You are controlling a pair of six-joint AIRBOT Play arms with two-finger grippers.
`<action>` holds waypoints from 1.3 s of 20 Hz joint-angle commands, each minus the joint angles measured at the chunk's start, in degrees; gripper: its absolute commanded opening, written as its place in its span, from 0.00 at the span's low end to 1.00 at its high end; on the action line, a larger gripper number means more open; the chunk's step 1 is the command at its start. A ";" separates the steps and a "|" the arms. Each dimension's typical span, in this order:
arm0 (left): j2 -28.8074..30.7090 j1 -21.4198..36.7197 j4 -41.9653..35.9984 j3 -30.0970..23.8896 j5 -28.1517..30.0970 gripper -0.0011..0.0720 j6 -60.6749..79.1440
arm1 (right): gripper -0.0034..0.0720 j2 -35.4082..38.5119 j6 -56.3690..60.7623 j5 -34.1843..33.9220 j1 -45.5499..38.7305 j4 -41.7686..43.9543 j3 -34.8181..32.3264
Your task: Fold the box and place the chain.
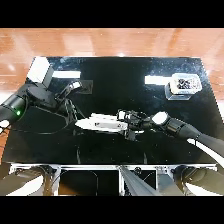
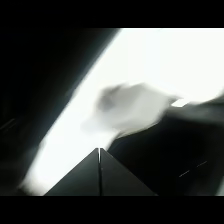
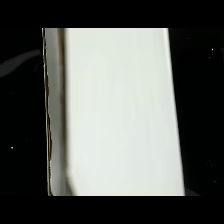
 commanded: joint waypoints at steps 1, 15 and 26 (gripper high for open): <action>0.35 -1.18 -12.74 -5.14 -0.70 0.03 9.64 | 0.78 0.00 0.00 0.00 0.00 -0.04 0.00; 1.36 -4.04 -12.44 -6.29 -4.68 0.03 9.35 | 0.78 0.00 0.00 0.00 -0.02 -0.02 0.00; 1.33 -5.05 -12.17 -6.27 -5.49 0.03 6.84 | 0.78 0.00 -0.04 0.02 0.00 -0.02 0.00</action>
